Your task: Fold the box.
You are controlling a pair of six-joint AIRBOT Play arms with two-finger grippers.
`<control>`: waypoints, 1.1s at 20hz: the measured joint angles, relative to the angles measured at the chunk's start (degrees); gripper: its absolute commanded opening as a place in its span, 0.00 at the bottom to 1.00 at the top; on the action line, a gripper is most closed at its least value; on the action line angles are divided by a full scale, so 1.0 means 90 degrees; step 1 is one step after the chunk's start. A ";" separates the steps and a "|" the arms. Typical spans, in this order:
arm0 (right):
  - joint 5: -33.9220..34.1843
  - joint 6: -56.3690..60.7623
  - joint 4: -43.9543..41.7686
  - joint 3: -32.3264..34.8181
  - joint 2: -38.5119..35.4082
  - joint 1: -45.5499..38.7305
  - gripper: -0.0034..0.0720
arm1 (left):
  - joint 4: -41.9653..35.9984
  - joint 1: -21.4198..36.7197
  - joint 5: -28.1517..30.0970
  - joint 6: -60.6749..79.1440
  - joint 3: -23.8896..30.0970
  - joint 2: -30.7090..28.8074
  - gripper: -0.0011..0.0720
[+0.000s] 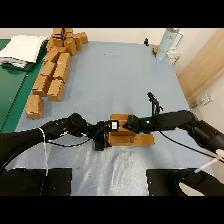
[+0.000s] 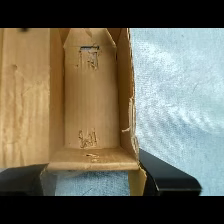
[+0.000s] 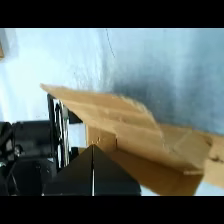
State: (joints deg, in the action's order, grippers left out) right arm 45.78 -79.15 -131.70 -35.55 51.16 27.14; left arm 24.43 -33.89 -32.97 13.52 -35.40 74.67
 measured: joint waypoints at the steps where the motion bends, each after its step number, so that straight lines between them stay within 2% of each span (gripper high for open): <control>1: -0.0034 -0.0119 0.0000 -0.0141 0.0189 0.0000 0.05 | 0.0000 0.0000 0.0000 0.0000 0.0000 0.0000 0.65; 5: -0.0068 -0.0525 0.0180 -0.0508 0.1030 0.0000 0.05 | 0.0000 0.0000 0.0000 0.0000 0.0000 0.0000 0.65; 11: -0.0070 -0.1321 0.0328 -0.0634 0.2084 0.0002 0.05 | -0.0002 0.0000 0.0000 0.0000 0.0000 0.0000 0.65; 17: -0.0036 -0.1897 0.0369 -0.0702 0.2307 0.0002 0.05 | -0.0002 0.0000 0.0000 0.0002 0.0000 0.0000 0.65; 22: 0.0087 -0.2567 0.0525 -0.0967 0.1804 0.0007 0.05 | -0.0002 0.0000 0.0000 0.0000 0.0000 0.0000 0.65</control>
State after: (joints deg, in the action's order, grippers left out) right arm 46.57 -102.26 -126.98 -44.25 67.40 27.20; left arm 24.40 -33.89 -32.97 13.52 -35.40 74.67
